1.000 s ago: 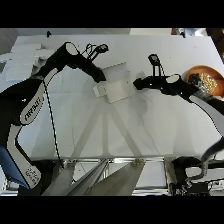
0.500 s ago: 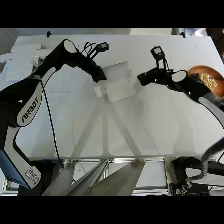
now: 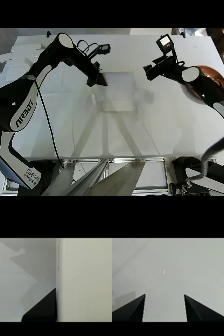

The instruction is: Fold the box and place the chain.

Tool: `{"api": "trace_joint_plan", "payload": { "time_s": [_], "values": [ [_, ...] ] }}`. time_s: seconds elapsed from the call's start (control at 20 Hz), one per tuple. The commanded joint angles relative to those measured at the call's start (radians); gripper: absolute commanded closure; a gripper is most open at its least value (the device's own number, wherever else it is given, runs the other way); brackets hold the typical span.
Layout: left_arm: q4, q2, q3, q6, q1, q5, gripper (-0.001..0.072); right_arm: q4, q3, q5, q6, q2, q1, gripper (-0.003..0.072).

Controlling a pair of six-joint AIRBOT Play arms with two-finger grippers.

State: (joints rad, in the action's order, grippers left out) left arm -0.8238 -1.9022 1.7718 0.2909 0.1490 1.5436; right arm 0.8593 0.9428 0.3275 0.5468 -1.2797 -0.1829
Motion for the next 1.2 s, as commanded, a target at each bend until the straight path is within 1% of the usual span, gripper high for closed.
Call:
{"api": "trace_joint_plan", "payload": {
  "time_s": [0.0, 0.2, 0.35, 0.45, 0.6, 0.85, 1.15],
  "values": [
    [-0.109, -0.004, -0.01, -0.026, 0.032, 0.019, 0.0706, 0.008, 0.001, 0.001, 0.006, 0.012, 0.0, 0.0152],
    [-0.112, -0.004, -0.054, -0.025, 0.055, -0.138, 0.0709, 0.009, 0.001, 0.001, 0.006, 0.012, 0.0, 0.0153],
    [-0.111, -0.004, -0.08, -0.025, 0.058, -0.222, 0.071, 0.009, 0.001, 0.001, 0.006, 0.012, 0.0, 0.0153],
    [-0.111, -0.004, -0.102, -0.024, 0.058, -0.251, 0.071, 0.008, 0.001, 0.001, 0.006, 0.012, 0.0, 0.0153],
    [-0.111, -0.005, -0.161, -0.022, 0.058, -0.299, 0.071, 0.008, 0.001, 0.001, 0.006, 0.012, 0.0, 0.0153],
    [-0.108, -0.005, -0.23, -0.021, 0.058, -0.352, 0.071, 0.008, 0.001, 0.0, 0.006, 0.012, 0.0, 0.0153],
    [-0.109, -0.005, -0.236, -0.021, 0.058, -0.365, 0.0703, 0.008, 0.001, 0.001, 0.006, 0.012, 0.0, 0.0153]
  ]
}}
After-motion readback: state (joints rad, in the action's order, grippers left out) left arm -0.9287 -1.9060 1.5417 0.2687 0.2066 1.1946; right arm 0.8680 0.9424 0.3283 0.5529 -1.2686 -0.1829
